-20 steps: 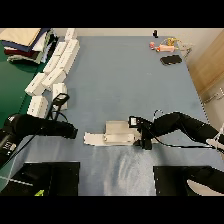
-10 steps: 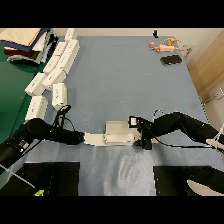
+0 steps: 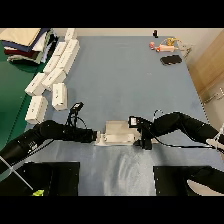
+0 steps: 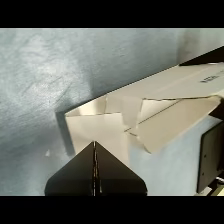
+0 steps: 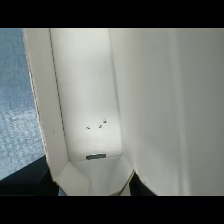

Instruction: Fold the box.

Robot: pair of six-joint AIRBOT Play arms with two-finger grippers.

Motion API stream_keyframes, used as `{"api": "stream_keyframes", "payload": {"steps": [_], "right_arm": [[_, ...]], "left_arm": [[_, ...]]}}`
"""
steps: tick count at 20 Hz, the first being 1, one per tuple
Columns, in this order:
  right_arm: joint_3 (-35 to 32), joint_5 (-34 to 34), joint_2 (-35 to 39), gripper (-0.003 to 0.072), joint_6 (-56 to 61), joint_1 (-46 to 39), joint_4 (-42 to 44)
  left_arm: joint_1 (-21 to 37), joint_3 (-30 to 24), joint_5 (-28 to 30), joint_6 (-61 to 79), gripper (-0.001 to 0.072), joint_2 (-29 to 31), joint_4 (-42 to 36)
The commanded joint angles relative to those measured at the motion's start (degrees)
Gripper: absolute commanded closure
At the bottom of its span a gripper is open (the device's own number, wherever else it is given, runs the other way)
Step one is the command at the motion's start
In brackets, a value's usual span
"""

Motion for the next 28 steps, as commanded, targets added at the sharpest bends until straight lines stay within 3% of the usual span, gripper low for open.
{"api": "stream_keyframes", "payload": {"steps": [1, 4, 9, 13, 19, 28], "right_arm": [[0.0, 0.0, 0.0, 0.0178, 0.0, 0.0, 0.0], [0.0, 0.0, 0.0, 0.0178, 0.0, 0.0, 0.0], [0.0, 0.0, 0.0, 0.0178, 0.0, 0.0, 0.0], [0.0, 0.0, 0.0, 0.0178, 0.0, 0.0, 0.0], [0.0, 0.0, 0.0, 0.0177, 0.0, 0.0, 0.0], [0.0, 0.0, 0.0, 0.0178, 0.0, 0.0, 0.0]], "left_arm": [[-1.0, 1.6, 0.4, -0.1, 0.0693, -0.2, -0.5], [-0.7, 1.6, -1.3, -1.2, 0.0694, 0.0, 3.5], [4.6, 1.6, -6.1, -10.9, 0.0695, 2.4, 15.2], [4.6, 1.6, -5.9, -11.2, 0.0695, -0.3, 13.8], [-0.9, 1.6, -2.8, -11.2, 0.0696, -6.7, 12.2], [-3.2, 1.6, -1.6, -11.1, 0.0695, -7.0, 9.2]]}}
